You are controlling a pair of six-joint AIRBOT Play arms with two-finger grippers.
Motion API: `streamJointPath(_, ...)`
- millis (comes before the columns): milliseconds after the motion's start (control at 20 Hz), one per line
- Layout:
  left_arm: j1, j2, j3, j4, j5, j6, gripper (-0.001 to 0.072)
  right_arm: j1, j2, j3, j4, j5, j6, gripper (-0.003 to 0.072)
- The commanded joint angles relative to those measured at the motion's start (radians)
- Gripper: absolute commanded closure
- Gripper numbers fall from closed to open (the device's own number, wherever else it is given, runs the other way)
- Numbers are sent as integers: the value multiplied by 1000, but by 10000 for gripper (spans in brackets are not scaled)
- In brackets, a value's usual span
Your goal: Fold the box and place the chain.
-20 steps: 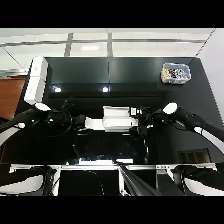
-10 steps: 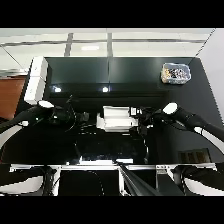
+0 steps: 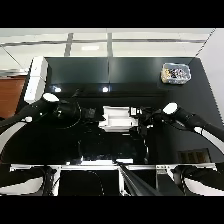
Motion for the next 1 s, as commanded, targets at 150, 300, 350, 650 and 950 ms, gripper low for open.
streamJointPath(150, -63, 0, 64, 148, 9, -214, 272, 1, 0, -1, 0, 0, 0, 519)
streamJointPath(300, -106, 0, 95, 258, 53, -353, 272, 1, 0, -1, 0, 0, 0, 519)
streamJointPath(350, -122, 0, 106, 282, 66, -385, 272, 1, 0, -1, 0, 0, 0, 519)
streamJointPath(650, -201, 0, 179, 364, 110, -521, 272, 1, 0, -1, 0, 0, 0, 518)
streamJointPath(950, -278, 0, 217, 546, 137, -737, 272, 1, 0, -1, 0, 0, 0, 519)
